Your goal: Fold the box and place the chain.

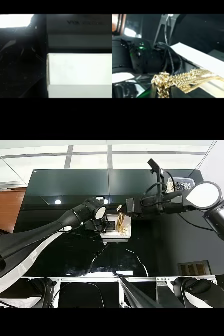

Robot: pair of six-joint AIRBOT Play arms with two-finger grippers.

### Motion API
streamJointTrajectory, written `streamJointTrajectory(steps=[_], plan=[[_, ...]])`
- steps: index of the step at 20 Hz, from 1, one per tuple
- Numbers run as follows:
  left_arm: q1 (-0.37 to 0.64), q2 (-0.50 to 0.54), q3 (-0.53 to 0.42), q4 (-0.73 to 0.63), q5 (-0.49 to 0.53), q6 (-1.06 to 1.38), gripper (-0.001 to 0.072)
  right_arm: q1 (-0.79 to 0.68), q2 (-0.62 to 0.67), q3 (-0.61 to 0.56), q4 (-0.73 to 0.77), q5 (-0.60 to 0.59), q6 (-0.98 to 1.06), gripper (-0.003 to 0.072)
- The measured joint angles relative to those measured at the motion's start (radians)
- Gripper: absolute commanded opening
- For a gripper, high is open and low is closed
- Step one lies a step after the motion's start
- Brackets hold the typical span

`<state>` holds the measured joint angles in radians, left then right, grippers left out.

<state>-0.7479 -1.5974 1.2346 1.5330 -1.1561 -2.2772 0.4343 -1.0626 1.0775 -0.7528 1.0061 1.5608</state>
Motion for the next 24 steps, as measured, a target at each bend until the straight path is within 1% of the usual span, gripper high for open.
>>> streamJointTrajectory(steps=[3,8,10,11,15,20,21,22,23,24], plan=[[0.0,0.0,0.0,0.0,0.0,0.0,0.0028,0.014,-0.005,-0.001,-0.069,0.011,0.026,0.0018],[0.0,0.0,0.0,0.0,0.001,0.0,0.0028,0.062,-0.039,-0.05,-0.184,-0.009,0.089,0.003],[0.0,0.0,0.0,0.0,0.001,0.0,0.0029,0.071,-0.055,-0.063,-0.203,-0.023,0.101,0.038],[0.0,0.0,0.0,0.0,0.001,0.0,0.0028,0.074,-0.061,-0.068,-0.212,-0.029,0.103,0.0365],[0.0,0.0,0.0,0.0,0.002,0.0,0.0028,0.067,-0.07,-0.069,-0.248,-0.019,0.113,0.0366],[0.0,0.0,0.0,0.0,0.015,0.0,0.0032,-0.042,-0.038,-0.061,-0.321,0.058,0.116,0.0366],[-0.001,0.0,0.0,0.0,0.019,0.001,0.0136,-0.065,-0.029,-0.06,-0.332,0.075,0.116,0.0366],[-0.001,0.0,0.0,-0.001,0.021,0.002,0.0369,-0.083,-0.023,-0.059,-0.344,0.094,0.116,0.0367],[-0.001,0.002,0.0,-0.01,0.023,0.003,0.0514,-0.095,-0.018,-0.059,-0.353,0.111,0.115,0.0367],[-0.003,0.005,0.0,-0.019,0.022,0.004,0.054,-0.105,-0.013,-0.059,-0.364,0.124,0.114,0.0367]])
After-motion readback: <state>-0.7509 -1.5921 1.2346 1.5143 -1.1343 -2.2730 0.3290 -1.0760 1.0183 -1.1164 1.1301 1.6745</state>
